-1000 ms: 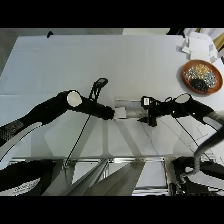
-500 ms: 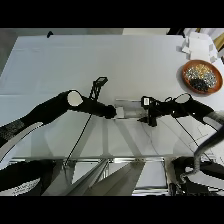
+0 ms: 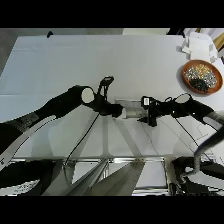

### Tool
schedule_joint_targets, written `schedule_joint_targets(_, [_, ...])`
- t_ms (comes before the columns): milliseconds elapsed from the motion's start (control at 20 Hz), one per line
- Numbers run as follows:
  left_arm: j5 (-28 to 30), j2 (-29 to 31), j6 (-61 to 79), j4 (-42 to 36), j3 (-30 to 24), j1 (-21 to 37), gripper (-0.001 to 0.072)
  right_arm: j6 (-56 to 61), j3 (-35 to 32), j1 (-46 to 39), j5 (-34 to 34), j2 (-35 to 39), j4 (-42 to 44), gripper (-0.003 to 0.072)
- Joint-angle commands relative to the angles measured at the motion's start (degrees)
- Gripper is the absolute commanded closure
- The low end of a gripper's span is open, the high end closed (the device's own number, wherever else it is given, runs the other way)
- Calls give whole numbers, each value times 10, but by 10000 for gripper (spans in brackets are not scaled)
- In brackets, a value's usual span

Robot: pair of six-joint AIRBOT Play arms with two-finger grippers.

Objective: Fold the box and place the chain.

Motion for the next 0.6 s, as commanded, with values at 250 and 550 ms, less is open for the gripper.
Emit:
schedule_joint_targets(250, [-90, -65, -137, 119, 107, -43, 254, 0, 0, 0, 0, 0, 0, 417])
schedule_joint_targets(550, [-128, -92, -265, 173, 157, -65, 256, 0, 0, 0, 0, 0, 0, 417])
